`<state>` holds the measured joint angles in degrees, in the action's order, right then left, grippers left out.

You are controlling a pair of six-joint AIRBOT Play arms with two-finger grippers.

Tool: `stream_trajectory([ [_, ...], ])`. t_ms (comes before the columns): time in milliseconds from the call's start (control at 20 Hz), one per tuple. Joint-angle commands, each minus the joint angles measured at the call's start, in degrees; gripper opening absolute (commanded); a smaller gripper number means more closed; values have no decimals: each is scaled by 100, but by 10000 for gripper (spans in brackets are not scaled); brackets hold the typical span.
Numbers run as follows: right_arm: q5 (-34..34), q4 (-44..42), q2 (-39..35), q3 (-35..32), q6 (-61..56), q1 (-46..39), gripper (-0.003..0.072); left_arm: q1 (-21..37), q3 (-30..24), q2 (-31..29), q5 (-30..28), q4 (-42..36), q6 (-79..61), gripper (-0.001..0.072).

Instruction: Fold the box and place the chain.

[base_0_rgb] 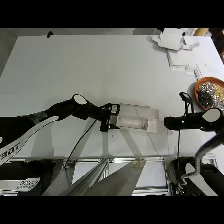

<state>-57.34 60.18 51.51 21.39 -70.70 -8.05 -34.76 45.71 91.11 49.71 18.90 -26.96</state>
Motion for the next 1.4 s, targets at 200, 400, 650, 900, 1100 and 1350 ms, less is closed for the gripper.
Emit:
stream_trajectory([
  [200, 363, -988, 358, -2, -122, 782, 21, 4, 0, 0, 0, 0, 0, 272],
  [400, 116, -1005, -90, -2, -83, 918, 64, 4, 0, 0, 0, 0, 0, 272],
  [650, 11, -1012, -890, -2, -90, 918, 264, 4, 0, 0, 0, 0, 0, 272],
  [900, 109, -1239, -946, -15, -116, 1128, 264, 4, 0, 0, 0, 0, 0, 272],
  [1100, 704, -1036, -883, -44, -614, 1801, 383, 4, 0, 0, 0, 0, 0, 272],
  [1350, 780, -323, -881, 59, -1366, 2190, 441, 2, 0, 0, 0, 0, 0, 272],
])
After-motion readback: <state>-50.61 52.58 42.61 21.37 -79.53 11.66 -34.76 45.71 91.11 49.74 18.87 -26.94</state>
